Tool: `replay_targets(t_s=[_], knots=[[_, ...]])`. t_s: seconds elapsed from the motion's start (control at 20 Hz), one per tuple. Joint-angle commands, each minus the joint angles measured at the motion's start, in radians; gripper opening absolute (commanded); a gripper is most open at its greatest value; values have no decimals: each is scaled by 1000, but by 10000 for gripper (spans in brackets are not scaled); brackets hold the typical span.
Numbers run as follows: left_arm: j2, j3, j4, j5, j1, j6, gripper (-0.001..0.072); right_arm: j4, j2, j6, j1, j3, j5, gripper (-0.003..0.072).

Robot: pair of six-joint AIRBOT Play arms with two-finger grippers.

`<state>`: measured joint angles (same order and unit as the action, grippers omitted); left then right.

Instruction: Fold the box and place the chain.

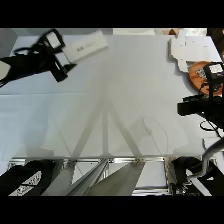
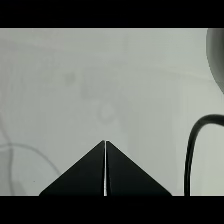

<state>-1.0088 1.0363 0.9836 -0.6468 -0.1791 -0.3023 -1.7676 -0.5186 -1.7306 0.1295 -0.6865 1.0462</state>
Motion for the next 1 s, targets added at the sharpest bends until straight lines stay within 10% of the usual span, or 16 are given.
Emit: replay_targets(t_s=[0.0,0.45,0.95], knots=[[88,1,114,108,73,-338,7,0,1,0,-1,-1,0,12],[36,1,113,92,375,-761,10,0,1,0,-1,-1,0,12],[-436,1,110,55,427,-723,11,0,1,0,-1,-1,0,12]])
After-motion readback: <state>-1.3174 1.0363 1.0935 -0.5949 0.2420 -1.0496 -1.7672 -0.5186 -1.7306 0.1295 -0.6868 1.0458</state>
